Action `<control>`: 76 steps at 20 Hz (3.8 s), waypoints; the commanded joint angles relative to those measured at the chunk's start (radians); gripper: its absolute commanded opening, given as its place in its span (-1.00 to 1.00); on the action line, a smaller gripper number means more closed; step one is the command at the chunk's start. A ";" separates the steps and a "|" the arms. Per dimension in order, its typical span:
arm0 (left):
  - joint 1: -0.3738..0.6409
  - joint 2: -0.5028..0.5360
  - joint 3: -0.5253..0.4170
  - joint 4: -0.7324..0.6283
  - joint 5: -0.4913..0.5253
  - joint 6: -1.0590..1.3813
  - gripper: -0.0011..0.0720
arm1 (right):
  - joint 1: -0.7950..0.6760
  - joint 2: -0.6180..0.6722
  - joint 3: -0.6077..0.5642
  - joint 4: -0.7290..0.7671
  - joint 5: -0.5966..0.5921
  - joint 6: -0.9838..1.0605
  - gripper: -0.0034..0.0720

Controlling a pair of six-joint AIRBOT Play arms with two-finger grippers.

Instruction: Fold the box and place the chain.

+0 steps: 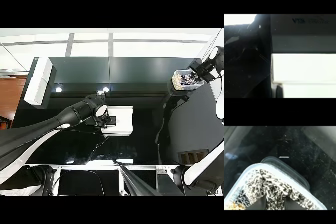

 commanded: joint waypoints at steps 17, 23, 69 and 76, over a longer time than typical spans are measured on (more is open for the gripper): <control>0.000 -0.001 0.000 0.000 0.005 0.000 -0.91 | 0.001 0.764 0.029 0.479 0.190 -0.608 -0.88; 0.000 -0.001 0.000 0.000 0.005 0.000 -0.91 | 0.033 0.964 -0.195 0.808 0.340 -0.763 -0.87; 0.000 -0.001 0.000 0.001 -0.004 0.005 -0.91 | 0.450 1.180 -1.187 0.231 -0.091 -0.631 -0.09; -0.001 0.061 0.003 0.043 0.000 0.000 0.47 | 0.449 1.180 -1.226 0.226 -0.113 -0.634 -0.09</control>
